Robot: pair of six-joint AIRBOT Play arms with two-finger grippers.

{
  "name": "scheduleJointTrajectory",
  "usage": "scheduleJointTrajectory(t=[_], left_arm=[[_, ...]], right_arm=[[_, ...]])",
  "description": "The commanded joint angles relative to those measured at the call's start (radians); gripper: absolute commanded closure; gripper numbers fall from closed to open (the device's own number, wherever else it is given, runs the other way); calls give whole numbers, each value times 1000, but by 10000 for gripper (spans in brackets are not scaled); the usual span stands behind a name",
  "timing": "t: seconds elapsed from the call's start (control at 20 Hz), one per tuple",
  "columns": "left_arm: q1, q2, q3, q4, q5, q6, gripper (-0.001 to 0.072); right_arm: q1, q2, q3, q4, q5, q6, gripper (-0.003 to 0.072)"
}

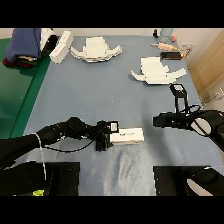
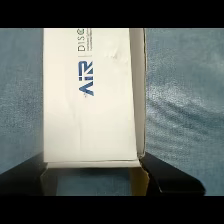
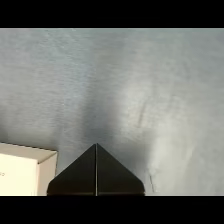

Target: Fold the box.

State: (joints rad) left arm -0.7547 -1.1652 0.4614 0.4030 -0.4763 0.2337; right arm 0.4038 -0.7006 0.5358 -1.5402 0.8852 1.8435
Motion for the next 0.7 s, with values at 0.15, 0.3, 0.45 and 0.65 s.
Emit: scheduleJointTrajectory(t=[0.15, 0.3, 0.45, 0.65], left_arm=[[64, 60, 9, 2, 106, -247, 164], [228, 133, 9, 33, 155, -401, 165], [475, 170, 11, 76, 164, -490, 164], [818, 136, 55, 76, 191, -487, 164]], right_arm=[[-11, -122, 16, -34, 36, 211, 684], [-11, -148, 16, -35, 2, 234, 684], [-11, -150, 16, -34, -41, 233, 684], [-11, -150, 16, -34, -85, 233, 684]])
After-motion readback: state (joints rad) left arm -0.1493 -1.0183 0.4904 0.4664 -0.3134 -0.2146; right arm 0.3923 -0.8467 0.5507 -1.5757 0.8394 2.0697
